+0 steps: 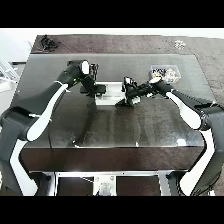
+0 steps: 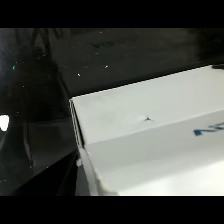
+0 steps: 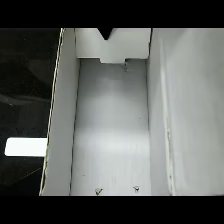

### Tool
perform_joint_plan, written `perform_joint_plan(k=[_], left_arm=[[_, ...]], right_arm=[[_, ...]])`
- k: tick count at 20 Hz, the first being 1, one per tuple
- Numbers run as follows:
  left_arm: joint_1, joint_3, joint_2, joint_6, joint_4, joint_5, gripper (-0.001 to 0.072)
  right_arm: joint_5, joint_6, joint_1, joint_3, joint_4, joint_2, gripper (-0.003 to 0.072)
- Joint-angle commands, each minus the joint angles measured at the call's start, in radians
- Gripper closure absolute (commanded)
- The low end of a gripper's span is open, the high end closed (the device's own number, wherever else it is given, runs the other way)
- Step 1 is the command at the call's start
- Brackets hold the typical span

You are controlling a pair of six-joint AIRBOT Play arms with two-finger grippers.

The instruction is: Fold the box and place the chain.

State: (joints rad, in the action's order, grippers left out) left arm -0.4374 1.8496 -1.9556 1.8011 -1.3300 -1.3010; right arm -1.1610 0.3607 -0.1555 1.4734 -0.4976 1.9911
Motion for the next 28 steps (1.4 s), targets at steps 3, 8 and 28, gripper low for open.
perform_joint_plan(k=[3,8,28], left_arm=[[-0.018,0.073,-0.051,0.050,-0.082,-0.091,0.0330],[-0.034,0.135,-0.090,0.061,-0.109,-0.135,0.0331],[-0.067,0.175,-0.123,0.057,-0.151,-0.178,0.0522]], right_arm=[[0.000,0.000,0.000,0.000,0.000,0.000,0.0100],[0.000,0.000,0.000,0.000,0.000,0.000,0.0100],[0.000,0.000,0.000,0.000,0.000,0.000,0.0100]])
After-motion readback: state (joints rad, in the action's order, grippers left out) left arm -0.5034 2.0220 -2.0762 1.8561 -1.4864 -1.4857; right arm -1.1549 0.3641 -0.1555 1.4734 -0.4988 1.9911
